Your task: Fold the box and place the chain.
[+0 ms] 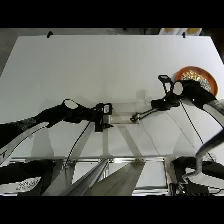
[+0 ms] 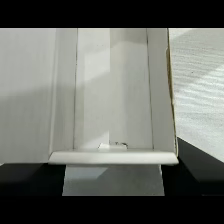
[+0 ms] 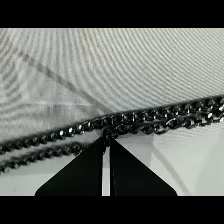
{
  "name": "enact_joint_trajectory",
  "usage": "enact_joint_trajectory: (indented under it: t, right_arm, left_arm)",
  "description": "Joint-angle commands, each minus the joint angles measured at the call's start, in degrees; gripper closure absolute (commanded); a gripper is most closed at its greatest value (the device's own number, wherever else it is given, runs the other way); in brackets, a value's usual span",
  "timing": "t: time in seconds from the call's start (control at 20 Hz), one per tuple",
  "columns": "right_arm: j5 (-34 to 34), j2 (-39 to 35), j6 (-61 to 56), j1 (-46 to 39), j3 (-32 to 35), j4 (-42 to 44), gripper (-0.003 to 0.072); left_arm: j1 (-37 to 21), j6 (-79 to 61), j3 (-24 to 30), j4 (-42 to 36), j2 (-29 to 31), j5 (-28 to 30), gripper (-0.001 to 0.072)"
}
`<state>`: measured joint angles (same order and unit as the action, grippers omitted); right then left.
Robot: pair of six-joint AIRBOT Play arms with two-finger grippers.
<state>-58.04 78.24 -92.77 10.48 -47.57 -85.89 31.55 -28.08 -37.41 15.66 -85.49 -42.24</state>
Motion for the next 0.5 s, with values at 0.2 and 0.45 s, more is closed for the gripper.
enact_joint_trajectory:
  t: [0.2, 0.45]
  right_arm:
    - [-6.1, -11.7, 1.2, 5.0, -0.1, -0.5, 0.067]
    - [-8.7, -23.2, 1.3, 14.6, -0.1, 3.8, 0.067]
  left_arm:
    - [0.0, 0.0, 0.0, 0.0, 0.0, 0.0, 0.032]
    - [0.0, 0.0, 0.0, 0.0, 0.0, 0.0, 0.032]
